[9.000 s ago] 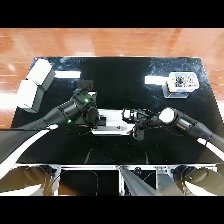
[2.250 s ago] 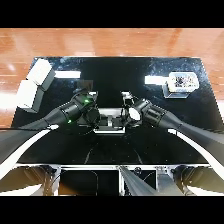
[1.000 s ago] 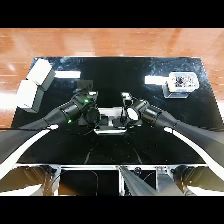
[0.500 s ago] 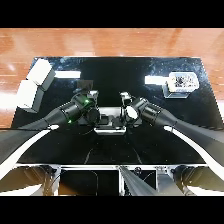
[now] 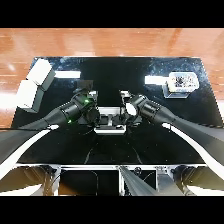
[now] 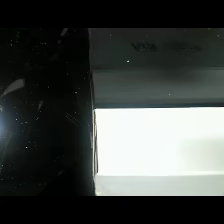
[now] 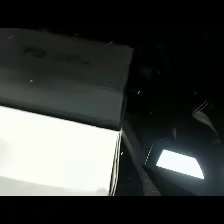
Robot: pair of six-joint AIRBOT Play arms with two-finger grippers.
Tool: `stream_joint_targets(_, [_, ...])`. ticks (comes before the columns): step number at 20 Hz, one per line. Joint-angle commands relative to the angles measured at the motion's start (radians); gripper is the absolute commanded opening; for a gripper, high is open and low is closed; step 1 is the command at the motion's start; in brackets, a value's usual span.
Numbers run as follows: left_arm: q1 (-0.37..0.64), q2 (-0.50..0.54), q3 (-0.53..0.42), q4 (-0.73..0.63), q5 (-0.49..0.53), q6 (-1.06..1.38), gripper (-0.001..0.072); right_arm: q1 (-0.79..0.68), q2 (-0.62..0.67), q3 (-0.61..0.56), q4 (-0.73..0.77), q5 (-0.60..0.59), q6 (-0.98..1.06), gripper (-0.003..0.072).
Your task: Fold the box and place the chain.
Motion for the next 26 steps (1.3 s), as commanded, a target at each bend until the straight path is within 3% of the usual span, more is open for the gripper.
stream_joint_targets(1, [0.000, 0.000, 0.000, 0.000, 0.000, 0.000, 0.0015, -0.001, -0.018, 0.002, 0.006, 0.003, 0.001, 0.0535])
stream_joint_targets(3, [0.000, 0.000, 0.000, 0.000, 0.000, 0.000, 0.0015, -0.001, -0.018, 0.002, 0.006, 0.003, -0.003, 0.0133])
stream_joint_targets(4, [0.000, 0.000, 0.000, 0.000, 0.000, 0.000, 0.0015, -0.001, -0.018, 0.002, 0.008, 0.003, -0.014, 0.0025])
stream_joint_targets(9, [0.000, 0.000, 0.000, 0.000, 0.000, 0.000, 0.0015, -0.001, -0.016, 0.002, 0.016, 0.003, -0.034, 0.0024])
stream_joint_targets(10, [0.000, 0.000, 0.000, 0.000, 0.000, 0.000, 0.0015, -0.001, -0.014, 0.002, 0.016, 0.005, -0.034, 0.0058])
stream_joint_targets(11, [0.000, 0.000, 0.000, 0.000, 0.000, 0.000, 0.0015, -0.001, -0.009, 0.002, 0.015, 0.009, -0.034, 0.0367])
stream_joint_targets(12, [0.000, 0.000, 0.000, 0.000, 0.000, 0.000, 0.0015, -0.001, 0.001, 0.002, 0.011, 0.011, -0.049, 0.0606])
stream_joint_targets(15, [0.000, 0.000, 0.000, 0.000, 0.002, 0.000, 0.0015, -0.001, 0.068, 0.002, -0.034, 0.060, -0.116, 0.0614])
stream_joint_targets(20, [0.000, 0.000, 0.000, 0.000, 0.003, 0.000, 0.0015, -0.005, 0.275, -0.029, -0.207, 0.252, -0.223, 0.0614])
stream_joint_targets(26, [0.000, 0.000, 0.000, -0.001, 0.004, 0.000, 0.0015, -0.124, 0.475, -0.114, -0.382, 0.259, -0.220, 0.0614])
